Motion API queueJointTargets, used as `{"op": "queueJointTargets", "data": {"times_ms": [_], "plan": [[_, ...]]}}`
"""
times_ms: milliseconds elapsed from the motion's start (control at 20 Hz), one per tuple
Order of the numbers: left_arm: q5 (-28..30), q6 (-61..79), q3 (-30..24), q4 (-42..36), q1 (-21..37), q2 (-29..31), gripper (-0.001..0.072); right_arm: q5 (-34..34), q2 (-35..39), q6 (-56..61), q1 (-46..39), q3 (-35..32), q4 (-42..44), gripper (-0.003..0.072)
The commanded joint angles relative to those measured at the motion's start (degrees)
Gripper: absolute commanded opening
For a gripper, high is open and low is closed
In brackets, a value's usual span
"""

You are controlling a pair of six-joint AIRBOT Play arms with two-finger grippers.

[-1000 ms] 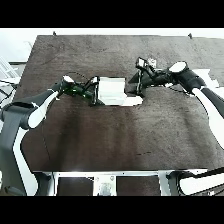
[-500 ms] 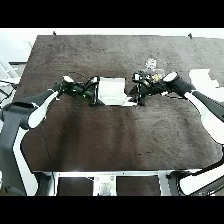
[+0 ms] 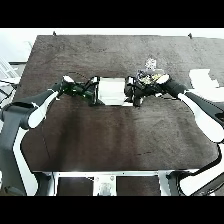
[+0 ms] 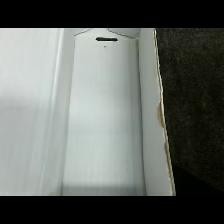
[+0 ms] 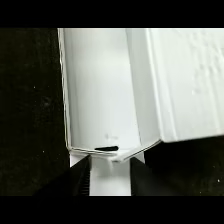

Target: Fold the box and place the chain.

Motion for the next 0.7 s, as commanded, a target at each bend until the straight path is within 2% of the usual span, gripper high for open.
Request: {"op": "queueJointTargets", "data": {"times_ms": [0,100,300,400,600,650], "plan": [[0.0,0.0,0.0,0.0,0.0,0.0,0.0339,-1.8,-0.7,-0.2,2.1,0.2,0.3,0.0272],[0.0,0.0,0.0,0.0,0.0,0.0,0.0339,-2.2,-1.0,-1.9,3.1,0.3,2.0,0.025],[-0.1,0.0,0.0,0.0,0.0,0.0,0.0339,-4.5,-2.1,-3.1,3.8,1.2,4.3,0.0251],[0.0,0.0,0.0,0.0,0.0,0.0,0.0339,-4.5,-2.6,-4.5,3.8,1.4,4.5,0.031],[0.0,0.0,0.0,0.0,0.0,0.0,0.0339,-4.5,-3.4,-7.2,3.9,1.6,5.6,0.0366],[0.0,0.0,0.0,0.0,0.0,0.0,0.0339,-4.5,-3.5,-7.3,3.9,1.6,5.6,0.0451]]}}
